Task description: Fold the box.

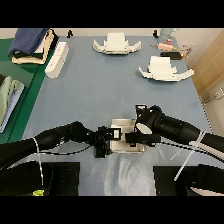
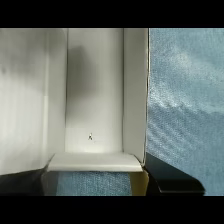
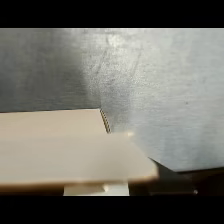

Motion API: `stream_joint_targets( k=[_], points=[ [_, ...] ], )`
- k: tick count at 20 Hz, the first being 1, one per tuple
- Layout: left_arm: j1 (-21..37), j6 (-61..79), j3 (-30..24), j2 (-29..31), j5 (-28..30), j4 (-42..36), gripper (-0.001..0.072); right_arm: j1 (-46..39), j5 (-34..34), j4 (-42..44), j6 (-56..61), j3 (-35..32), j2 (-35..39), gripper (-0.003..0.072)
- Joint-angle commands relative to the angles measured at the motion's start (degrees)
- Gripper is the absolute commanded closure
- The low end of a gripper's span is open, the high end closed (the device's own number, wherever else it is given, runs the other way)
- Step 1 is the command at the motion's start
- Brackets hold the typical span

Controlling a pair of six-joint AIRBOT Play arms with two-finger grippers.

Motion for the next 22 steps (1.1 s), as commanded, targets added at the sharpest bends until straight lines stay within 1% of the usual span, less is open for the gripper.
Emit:
stream_joint_targets(
  k=[1,2,3,4,6,7,9,11,12,14,15,16,17,19,21,22],
  points=[
    [0.0,0.0,0.0,0.0,0.0,0.0,0.0304,0.0,7.5,-2.1,-2.1,2.9,1.1,0.0169],
    [0.0,0.0,0.0,0.0,0.0,0.0,0.0304,0.0,10.0,-4.0,-2.2,3.7,2.2,0.0192],
    [0.0,0.0,0.0,0.0,0.0,0.0,0.0304,0.0,11.7,-5.7,-2.6,4.4,3.6,0.029],
    [0.0,0.0,0.0,0.0,0.0,0.0,0.0304,0.0,12.0,-7.3,-3.0,4.8,5.4,0.0375],
    [0.0,0.0,0.0,0.0,0.0,0.0,0.0304,-1.1,11.4,-9.1,-5.0,4.8,9.4,0.0457],
    [0.0,0.0,0.0,0.0,0.0,0.0,0.0304,-2.6,11.5,-9.2,-6.7,4.8,11.1,0.0553],
    [0.0,0.0,0.0,0.0,0.0,0.0,0.0304,-7.6,11.2,-9.5,-11.1,4.1,13.5,0.0686],
    [0.0,0.0,0.0,0.0,0.0,0.0,0.0304,-16.1,8.4,-8.6,-18.3,2.6,13.7,0.0686],
    [0.0,0.0,0.0,0.0,0.0,0.0,0.0304,-21.6,4.9,-6.0,-22.9,1.6,13.2,0.0686],
    [0.0,0.0,0.0,0.0,0.0,0.0,0.0304,-32.7,-2.4,5.2,-34.9,0.9,10.3,0.0687],
    [0.0,0.0,0.0,0.0,0.0,0.0,0.0304,-38.2,-4.5,14.0,-42.9,1.1,7.7,0.0686],
    [0.0,0.0,0.0,0.0,0.0,0.0,0.0304,-42.9,-4.9,23.6,-50.4,1.2,5.0,0.0687],
    [0.0,0.0,0.0,0.0,0.0,0.0,0.0304,-46.8,-4.2,32.6,-56.9,1.5,1.9,0.0686],
    [0.0,0.0,0.0,0.0,0.0,0.0,0.0304,-52.2,0.2,48.5,-66.7,2.3,-5.0,0.0686],
    [0.0,0.0,0.0,0.0,0.0,0.0,0.0304,-53.2,6.7,58.3,-71.6,3.6,-11.4,0.0686],
    [0.0,0.0,0.0,0.0,0.0,0.0,0.0304,-52.9,9.9,61.2,-73.3,4.0,-13.9,0.0686]
  ],
)
